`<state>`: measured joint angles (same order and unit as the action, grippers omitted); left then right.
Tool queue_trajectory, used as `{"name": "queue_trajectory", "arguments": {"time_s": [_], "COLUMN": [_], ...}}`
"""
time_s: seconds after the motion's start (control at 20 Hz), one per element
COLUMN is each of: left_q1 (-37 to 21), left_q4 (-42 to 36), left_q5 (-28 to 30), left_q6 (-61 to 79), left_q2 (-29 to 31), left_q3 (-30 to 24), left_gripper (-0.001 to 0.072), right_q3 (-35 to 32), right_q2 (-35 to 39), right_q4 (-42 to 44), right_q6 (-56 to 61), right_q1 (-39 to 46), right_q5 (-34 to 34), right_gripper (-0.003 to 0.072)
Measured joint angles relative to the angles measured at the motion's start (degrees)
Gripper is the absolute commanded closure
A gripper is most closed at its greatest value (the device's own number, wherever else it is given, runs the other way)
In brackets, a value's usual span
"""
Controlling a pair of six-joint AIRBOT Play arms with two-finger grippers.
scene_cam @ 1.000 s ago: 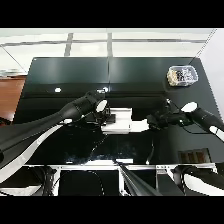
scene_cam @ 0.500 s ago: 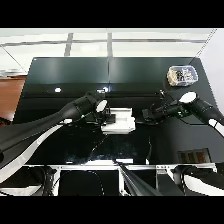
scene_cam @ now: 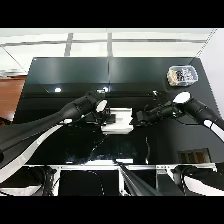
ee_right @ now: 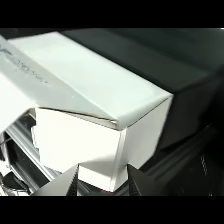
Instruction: Fold the box and place the chain.
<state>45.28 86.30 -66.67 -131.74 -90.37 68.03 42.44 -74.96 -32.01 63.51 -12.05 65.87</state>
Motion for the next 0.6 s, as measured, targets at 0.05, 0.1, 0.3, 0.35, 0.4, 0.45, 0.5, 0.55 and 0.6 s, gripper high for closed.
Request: {"name": "queue_trajectory", "arguments": {"time_s": [0.05, 0.1, 0.3, 0.35, 0.4, 0.45, 0.5, 0.55, 0.6], "left_q1": [0.0, 0.0, 0.0, 0.0, 0.0, 0.0, 0.0, 0.0, 0.0], "left_q4": [0.0, 0.0, 0.0, 0.0, 0.0, 0.0, 0.0, 0.0, 0.0], "left_q5": [0.0, 0.0, 0.0, 0.0, 0.0, 0.0, 0.0, 0.0, 0.0], "left_q6": [0.0, 0.0, 0.0, 0.0, 0.0, 0.0, 0.0, 0.0, 0.0], "left_q2": [0.0, 0.0, 0.0, 0.0, 0.0, 0.0, 0.0, 0.0, 0.0], "left_q3": [0.0, 0.0, 0.0, 0.0, 0.0, 0.0, 0.0, 0.0, 0.0], "left_gripper": [0.0681, 0.0681, 0.0681, 0.0682, 0.0682, 0.0682, 0.0682, 0.0682, 0.0681], "right_q3": [0.3, 0.7, 3.1, 3.8, 4.2, 4.6, 4.9, 5.0, 5.2], "right_q2": [0.0, 0.0, 0.0, 0.0, 0.0, 0.0, -0.1, -0.1, -0.1], "right_q4": [-0.5, -1.6, -7.6, -9.2, -10.7, -12.2, -13.7, -15.3, -17.3], "right_q6": [0.3, 1.1, 5.7, 7.2, 8.7, 10.4, 12.1, 14.1, 16.6], "right_q1": [-0.7, -1.6, -5.3, -6.3, -7.3, -8.5, -9.6, -10.8, -12.3], "right_q5": [-0.5, -1.0, -3.1, -3.7, -4.4, -5.2, -6.2, -7.3, -8.6], "right_gripper": [0.0350, 0.0350, 0.0351, 0.0351, 0.0351, 0.0351, 0.0351, 0.0351, 0.0351]}}
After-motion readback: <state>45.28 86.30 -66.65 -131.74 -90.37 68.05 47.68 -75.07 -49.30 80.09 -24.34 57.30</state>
